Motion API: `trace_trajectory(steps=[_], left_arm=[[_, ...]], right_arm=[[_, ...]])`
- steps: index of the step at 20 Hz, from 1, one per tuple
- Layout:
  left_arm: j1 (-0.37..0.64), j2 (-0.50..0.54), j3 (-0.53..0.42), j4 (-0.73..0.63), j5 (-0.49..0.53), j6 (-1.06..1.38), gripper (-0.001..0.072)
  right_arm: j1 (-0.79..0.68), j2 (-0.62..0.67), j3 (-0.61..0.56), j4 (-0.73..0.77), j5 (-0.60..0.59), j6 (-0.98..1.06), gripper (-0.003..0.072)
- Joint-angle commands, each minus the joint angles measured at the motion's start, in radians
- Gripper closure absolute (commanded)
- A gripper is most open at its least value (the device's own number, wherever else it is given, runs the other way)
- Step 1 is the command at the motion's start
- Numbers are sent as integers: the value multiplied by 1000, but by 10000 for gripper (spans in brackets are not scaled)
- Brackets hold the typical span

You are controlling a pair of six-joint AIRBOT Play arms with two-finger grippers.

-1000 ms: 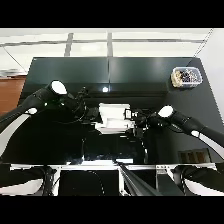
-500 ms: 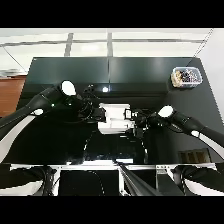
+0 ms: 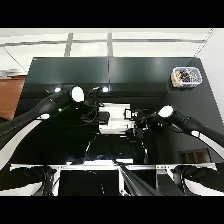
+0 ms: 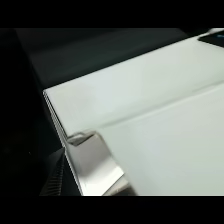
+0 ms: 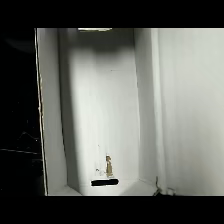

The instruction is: Fold the box and place the chain.

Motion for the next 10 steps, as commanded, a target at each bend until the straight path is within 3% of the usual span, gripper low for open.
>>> trace_trajectory(steps=[1, 6, 10], left_arm=[[-48, -2, 1, 132, 35, -116, 223], [-111, -10, 3, 332, 31, -277, 222], [-146, -85, 74, 392, -74, -314, 222]], right_arm=[[1, 0, 0, 0, 0, 0, 262], [1, 0, 0, 0, 0, 0, 262], [1, 0, 0, 0, 0, 0, 262]])
